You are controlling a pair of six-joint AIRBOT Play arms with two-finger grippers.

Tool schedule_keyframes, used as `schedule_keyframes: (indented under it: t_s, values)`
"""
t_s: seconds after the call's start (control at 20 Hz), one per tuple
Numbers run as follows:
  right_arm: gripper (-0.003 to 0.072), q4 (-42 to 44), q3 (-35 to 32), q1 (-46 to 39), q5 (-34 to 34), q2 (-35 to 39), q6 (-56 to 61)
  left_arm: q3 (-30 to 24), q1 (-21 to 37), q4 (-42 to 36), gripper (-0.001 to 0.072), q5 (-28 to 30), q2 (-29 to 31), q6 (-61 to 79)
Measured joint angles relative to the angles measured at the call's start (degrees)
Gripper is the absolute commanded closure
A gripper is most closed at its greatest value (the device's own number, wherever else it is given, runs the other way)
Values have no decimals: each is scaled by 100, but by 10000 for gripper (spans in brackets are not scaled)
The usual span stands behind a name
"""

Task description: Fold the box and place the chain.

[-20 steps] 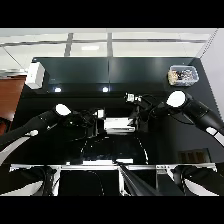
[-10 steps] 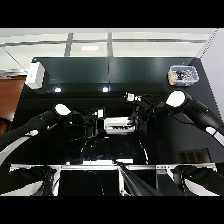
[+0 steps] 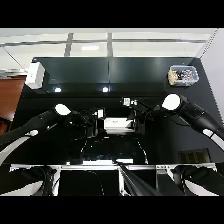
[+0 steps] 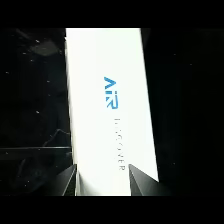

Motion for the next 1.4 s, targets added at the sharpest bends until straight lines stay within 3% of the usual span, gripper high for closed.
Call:
schedule_keyframes:
  t_s: [0.35,0.65,0.75,0.8,0.9,0.95,1.0,1.15,1.4]
  values:
    - [312,-39,13,68,-160,22,118,0,0,-4,336,4,0,-13]
    - [315,136,234,74,-208,330,962,0,0,-2,337,4,-2,-7]
    - [468,188,260,74,-203,391,1567,0,0,-2,337,2,0,-7]
    - [468,208,269,74,-199,404,1899,0,0,-2,337,2,-2,-7]
    - [290,166,280,103,-173,431,2347,0,0,-2,336,2,-2,-7]
    - [98,85,280,122,-144,437,2465,0,0,-2,337,0,-2,-7]
    - [-22,-26,280,133,-136,442,2566,0,0,-2,337,0,0,-7]
    - [-21,-352,286,162,-177,448,2610,0,-2,0,337,0,0,-7]
    - [-20,-680,278,195,-146,319,1628,0,0,-2,337,-2,-2,-9]
